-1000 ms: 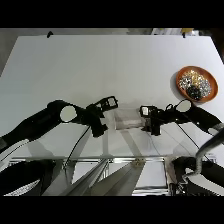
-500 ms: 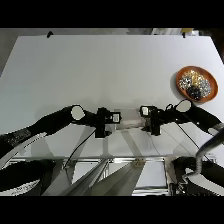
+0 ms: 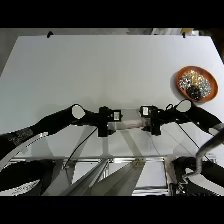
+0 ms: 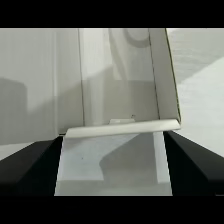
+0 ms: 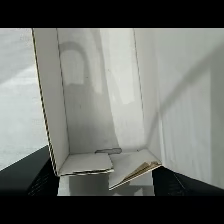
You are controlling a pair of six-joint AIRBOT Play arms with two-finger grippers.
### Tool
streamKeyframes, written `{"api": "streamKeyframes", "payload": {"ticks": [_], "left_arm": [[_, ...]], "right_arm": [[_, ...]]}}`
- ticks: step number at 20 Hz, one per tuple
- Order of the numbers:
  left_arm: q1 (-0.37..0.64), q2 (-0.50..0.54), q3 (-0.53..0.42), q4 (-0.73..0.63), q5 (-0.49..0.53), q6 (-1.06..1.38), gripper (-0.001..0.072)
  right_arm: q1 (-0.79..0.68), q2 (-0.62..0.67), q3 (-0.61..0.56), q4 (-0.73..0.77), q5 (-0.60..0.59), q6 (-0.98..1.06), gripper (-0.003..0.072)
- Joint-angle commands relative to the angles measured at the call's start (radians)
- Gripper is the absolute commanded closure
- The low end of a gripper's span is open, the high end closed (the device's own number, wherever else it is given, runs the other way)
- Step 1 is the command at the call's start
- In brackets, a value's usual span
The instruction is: Fold the box and place the chain.
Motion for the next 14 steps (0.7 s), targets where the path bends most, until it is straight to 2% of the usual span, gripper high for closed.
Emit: {"api": "streamKeyframes", "payload": {"ticks": [1, 11, 12, 13, 14], "left_arm": [[-0.015, -0.03, 0.0, -0.05, 0.006, 0.008, 0.0009], [-0.027, -0.048, 0.0, -0.05, 0.017, 0.009, 0.0016], [-0.027, -0.048, 0.0, -0.05, 0.017, 0.008, 0.0073], [-0.027, -0.048, 0.0, -0.05, 0.016, 0.008, 0.0176], [-0.027, -0.048, 0.0, -0.05, 0.016, 0.008, 0.0246]], "right_arm": [[0.001, 0.0, 0.0, 0.003, 0.0, 0.004, 0.0369], [0.001, 0.0, 0.0, 0.003, -0.001, 0.004, 0.0369], [0.001, 0.0, 0.0, 0.003, -0.001, 0.004, 0.0369], [0.001, 0.0, 0.0, 0.003, 0.0, 0.004, 0.0369], [0.001, 0.0, 0.0, 0.003, 0.0, 0.004, 0.0369]]}}
